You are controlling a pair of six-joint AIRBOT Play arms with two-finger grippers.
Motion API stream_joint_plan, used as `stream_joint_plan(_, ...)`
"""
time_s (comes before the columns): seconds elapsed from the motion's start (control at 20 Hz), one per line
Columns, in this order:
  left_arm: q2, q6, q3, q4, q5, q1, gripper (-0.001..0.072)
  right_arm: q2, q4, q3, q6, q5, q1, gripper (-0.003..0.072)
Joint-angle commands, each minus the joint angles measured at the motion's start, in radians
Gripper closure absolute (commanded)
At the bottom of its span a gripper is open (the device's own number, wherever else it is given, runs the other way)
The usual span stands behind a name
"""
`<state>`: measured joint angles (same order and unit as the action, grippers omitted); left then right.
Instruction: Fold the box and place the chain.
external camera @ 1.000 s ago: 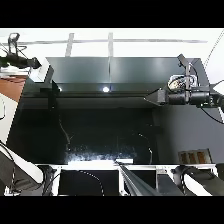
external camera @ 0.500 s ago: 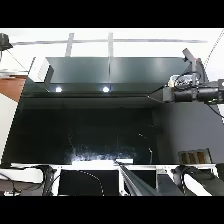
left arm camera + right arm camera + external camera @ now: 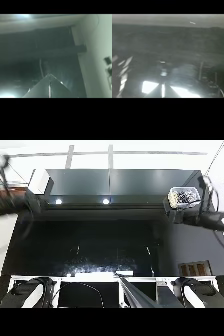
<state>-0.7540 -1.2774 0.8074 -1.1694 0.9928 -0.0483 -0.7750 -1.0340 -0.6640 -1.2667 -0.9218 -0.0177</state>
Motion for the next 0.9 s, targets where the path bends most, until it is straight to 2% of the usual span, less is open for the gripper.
stream_joint_plan(0.0,0.242,-0.013,-0.370,0.014,-0.140,0.037,0.0683,0.027,-0.041,0.185,-0.047,0.234,0.015,0.0648)
stream_joint_plan(0.2,0.291,-0.013,-0.381,0.013,-0.098,-0.014,0.0681,0.027,-0.033,0.187,-0.047,0.212,0.015,0.0648)
stream_joint_plan(0.85,0.291,-0.013,-0.382,0.030,-0.099,-0.017,0.0680,0.027,-0.033,0.187,-0.047,0.212,0.015,0.0648)
